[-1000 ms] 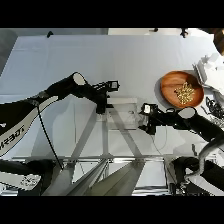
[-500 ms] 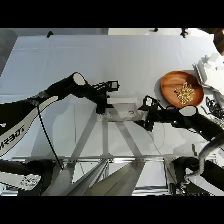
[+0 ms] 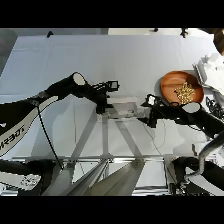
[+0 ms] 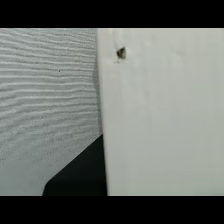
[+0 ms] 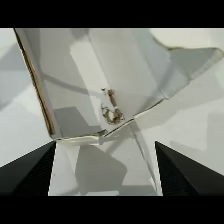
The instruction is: Fold the box and place the chain.
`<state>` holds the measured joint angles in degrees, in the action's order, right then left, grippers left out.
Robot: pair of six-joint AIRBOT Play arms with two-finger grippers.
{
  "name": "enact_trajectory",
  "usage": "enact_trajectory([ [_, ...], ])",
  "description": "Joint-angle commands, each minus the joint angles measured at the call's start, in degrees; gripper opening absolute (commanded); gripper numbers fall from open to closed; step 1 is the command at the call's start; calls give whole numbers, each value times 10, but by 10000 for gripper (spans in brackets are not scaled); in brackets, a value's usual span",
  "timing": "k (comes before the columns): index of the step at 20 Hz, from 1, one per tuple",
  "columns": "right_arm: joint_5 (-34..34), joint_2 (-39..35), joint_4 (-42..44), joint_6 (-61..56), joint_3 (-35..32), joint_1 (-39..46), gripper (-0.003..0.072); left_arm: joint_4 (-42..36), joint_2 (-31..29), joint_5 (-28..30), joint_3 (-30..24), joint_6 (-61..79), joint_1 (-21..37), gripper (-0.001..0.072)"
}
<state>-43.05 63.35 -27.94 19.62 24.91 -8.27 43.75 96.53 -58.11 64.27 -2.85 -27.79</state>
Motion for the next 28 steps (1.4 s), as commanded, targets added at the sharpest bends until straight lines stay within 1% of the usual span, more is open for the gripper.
enact_trajectory([
  [1, -23, 14, 0, 52, 4, 8, 706, 0, 0, 0, 0, 0, 0, 5],
  [2, -23, 22, 10, 66, 5, 8, 706, 0, 0, 0, 0, 0, 0, 5],
  [5, -25, 44, 81, 123, 5, 8, 705, 0, 0, 0, 0, 0, 0, 5],
  [7, -24, 54, 99, 139, 10, 8, 704, 0, 0, 0, 0, 0, 0, 5],
  [11, -26, 60, 98, 139, 28, 8, 701, 0, 0, 0, 0, 0, 0, 5],
  [14, -44, 96, 94, 139, 54, 8, 701, 0, 0, 0, 0, 0, 0, 5],
  [17, -91, 141, 50, 139, 90, 8, 701, 0, 0, 0, 0, 0, 0, 5],
  [19, -101, 167, 20, 140, 105, 8, 701, 0, 0, 0, 0, 0, 0, 5],
  [22, -102, 182, 19, 169, 106, 5, 700, 0, 0, 0, 0, 0, 0, 5],
  [28, -97, 192, 31, 185, 106, -13, 697, 0, 0, 0, 0, 0, 0, 5],
])
